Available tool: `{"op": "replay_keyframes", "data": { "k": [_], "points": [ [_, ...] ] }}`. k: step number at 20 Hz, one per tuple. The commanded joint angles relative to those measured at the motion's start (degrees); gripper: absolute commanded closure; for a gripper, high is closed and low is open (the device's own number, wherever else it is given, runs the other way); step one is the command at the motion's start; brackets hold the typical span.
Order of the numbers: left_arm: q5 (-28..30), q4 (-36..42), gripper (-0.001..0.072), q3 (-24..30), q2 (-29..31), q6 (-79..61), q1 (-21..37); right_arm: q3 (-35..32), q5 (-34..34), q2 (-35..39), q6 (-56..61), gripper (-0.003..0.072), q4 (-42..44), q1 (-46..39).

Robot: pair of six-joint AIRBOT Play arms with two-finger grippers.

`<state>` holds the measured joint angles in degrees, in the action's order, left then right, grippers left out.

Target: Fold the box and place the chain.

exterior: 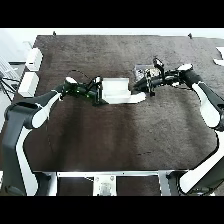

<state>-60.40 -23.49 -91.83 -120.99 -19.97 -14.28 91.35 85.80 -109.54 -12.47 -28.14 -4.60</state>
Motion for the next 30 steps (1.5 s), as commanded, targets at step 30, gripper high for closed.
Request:
{"op": "replay_keyframes", "data": {
  "k": [30],
  "points": [
    [-0.07,-0.04,0.0183,0.04,0.04,0.0,0.04,1.73,-22.97,-2.78,13.75,0.0687,-7.8,8.09]
  ]
}}
